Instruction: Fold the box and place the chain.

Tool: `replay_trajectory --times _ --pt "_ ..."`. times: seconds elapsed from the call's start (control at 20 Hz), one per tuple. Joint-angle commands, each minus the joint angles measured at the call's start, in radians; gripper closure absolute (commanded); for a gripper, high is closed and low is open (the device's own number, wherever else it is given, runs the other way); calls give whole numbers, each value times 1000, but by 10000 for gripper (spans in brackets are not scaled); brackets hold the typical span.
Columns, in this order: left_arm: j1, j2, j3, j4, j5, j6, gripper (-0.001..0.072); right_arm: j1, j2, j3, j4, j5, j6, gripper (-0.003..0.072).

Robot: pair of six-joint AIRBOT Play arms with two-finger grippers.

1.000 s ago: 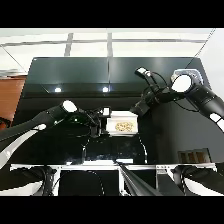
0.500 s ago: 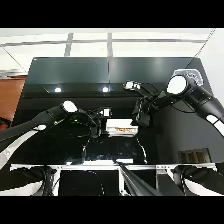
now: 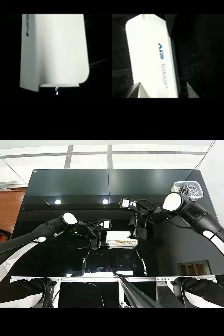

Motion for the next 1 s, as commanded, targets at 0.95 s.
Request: replay_trajectory --times 0.95 --pt "0 1 0 0 0 0 305 2 -1 -90 35 -32 -25 389"
